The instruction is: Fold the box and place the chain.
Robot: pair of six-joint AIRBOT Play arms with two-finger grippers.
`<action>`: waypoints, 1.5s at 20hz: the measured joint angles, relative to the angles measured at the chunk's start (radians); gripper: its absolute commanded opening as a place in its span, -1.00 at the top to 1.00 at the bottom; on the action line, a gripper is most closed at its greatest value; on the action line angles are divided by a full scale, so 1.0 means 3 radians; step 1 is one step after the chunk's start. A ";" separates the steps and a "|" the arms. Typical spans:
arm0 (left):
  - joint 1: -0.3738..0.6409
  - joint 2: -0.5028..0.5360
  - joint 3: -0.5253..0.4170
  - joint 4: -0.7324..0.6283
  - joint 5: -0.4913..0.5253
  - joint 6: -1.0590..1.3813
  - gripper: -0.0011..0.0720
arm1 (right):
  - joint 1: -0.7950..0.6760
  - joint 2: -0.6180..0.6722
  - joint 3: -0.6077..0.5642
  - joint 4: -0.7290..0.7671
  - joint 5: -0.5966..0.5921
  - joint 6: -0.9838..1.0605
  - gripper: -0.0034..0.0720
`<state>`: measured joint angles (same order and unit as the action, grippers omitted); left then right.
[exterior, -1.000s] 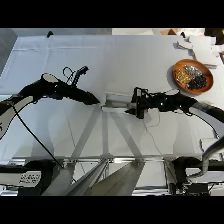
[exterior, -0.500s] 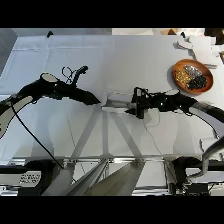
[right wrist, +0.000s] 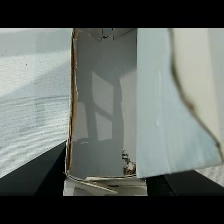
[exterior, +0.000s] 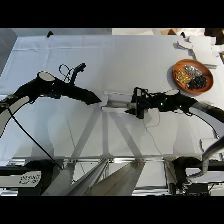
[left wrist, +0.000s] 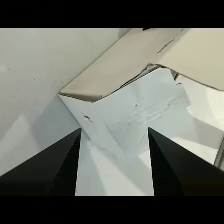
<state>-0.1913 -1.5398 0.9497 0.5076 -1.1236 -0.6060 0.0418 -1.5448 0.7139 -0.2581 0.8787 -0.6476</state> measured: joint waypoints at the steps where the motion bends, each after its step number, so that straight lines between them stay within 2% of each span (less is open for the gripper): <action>1: -0.0020 0.0000 0.0000 0.0004 0.0017 -0.0006 -0.28 | 0.0000 0.0000 0.0000 0.0000 0.0000 0.0000 -0.26; 16: -0.0295 -0.0155 0.0000 -0.0025 0.0383 -0.0313 -0.28 | -0.0003 0.0000 0.0000 0.0006 -0.0009 0.0011 -0.26; 25: -0.0332 -0.0163 -0.0001 0.0266 0.0605 -0.0459 -0.29 | -0.0003 0.0000 0.0001 0.0004 -0.0006 -0.0001 -0.26; 26: -0.0336 -0.0164 -0.0003 0.0287 0.0642 -0.0534 -0.31 | -0.0003 0.0000 0.0001 0.0006 -0.0003 0.0000 -0.26; 28: -0.0337 -0.0161 -0.0004 0.0291 0.0682 -0.0635 -0.49 | -0.0001 0.0000 0.0001 0.0010 0.0003 0.0000 -0.26; 30: -0.0338 -0.0141 -0.0004 0.0245 0.0729 -0.0702 -0.49 | -0.0001 0.0000 0.0001 0.0004 0.0009 -0.0004 -0.26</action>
